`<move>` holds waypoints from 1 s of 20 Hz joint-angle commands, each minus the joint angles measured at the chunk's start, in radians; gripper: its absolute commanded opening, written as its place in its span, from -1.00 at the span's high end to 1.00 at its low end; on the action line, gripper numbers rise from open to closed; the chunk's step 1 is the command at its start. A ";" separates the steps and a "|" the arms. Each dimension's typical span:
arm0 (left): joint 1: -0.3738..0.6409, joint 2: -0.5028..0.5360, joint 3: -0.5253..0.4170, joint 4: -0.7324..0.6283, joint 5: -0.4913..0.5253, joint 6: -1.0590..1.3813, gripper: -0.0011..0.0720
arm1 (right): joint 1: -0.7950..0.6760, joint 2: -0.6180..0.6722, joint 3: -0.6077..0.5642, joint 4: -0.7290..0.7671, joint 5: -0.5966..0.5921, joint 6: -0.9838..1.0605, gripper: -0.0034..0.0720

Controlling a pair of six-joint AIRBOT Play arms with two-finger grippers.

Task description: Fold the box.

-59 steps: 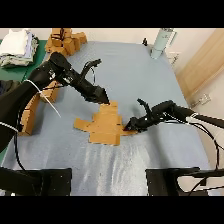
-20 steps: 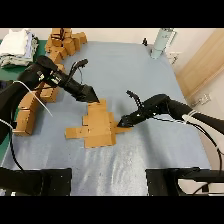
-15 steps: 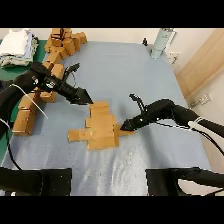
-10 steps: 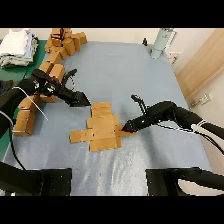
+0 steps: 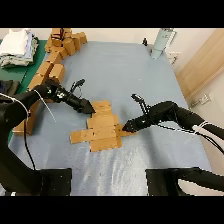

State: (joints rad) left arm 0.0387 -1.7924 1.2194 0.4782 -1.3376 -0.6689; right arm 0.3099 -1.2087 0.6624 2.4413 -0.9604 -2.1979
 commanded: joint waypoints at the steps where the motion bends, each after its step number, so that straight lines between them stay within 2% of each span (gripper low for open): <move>1: -0.045 -0.042 0.062 -0.014 -0.046 0.045 0.00 | 0.001 0.001 -0.001 0.000 0.001 0.003 0.90; 4: -0.070 -0.067 0.121 -0.014 -0.099 0.045 0.01 | 0.001 0.001 -0.001 -0.001 0.001 0.008 0.90; 5: -0.076 -0.076 0.130 -0.011 -0.136 0.053 0.07 | 0.001 0.001 -0.001 0.000 0.002 0.008 0.90; 6: -0.077 -0.084 0.132 -0.006 -0.167 0.060 0.42 | 0.001 0.001 -0.001 0.000 0.003 0.008 0.90; 7: -0.076 -0.090 0.132 -0.002 -0.188 0.064 0.50 | 0.001 0.001 -0.001 -0.001 0.006 0.008 0.90; 12: -0.070 -0.097 0.132 -0.013 -0.188 0.071 0.50 | 0.001 0.001 -0.001 -0.001 0.007 0.008 0.90; 14: -0.070 -0.097 0.132 -0.013 -0.187 0.079 0.83 | 0.001 0.001 -0.001 -0.001 0.007 0.008 0.90; 17: -0.070 -0.098 0.132 -0.016 -0.176 0.088 0.84 | 0.001 0.000 -0.001 -0.001 0.010 0.008 0.90; 18: -0.070 -0.098 0.132 -0.016 -0.177 0.098 0.94 | 0.001 0.000 -0.001 -0.001 0.010 0.008 0.90; 19: -0.070 -0.098 0.132 -0.017 -0.176 0.105 0.94 | 0.001 0.000 -0.001 0.000 0.010 0.008 0.89; 20: -0.070 -0.098 0.132 -0.019 -0.173 0.108 0.94 | 0.001 0.000 -0.001 0.000 0.011 0.008 0.80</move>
State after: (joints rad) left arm -0.0315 -1.8896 1.3506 0.4637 -1.5158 -0.5781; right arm 0.3096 -1.2083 0.6621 2.4401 -0.9508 -2.1895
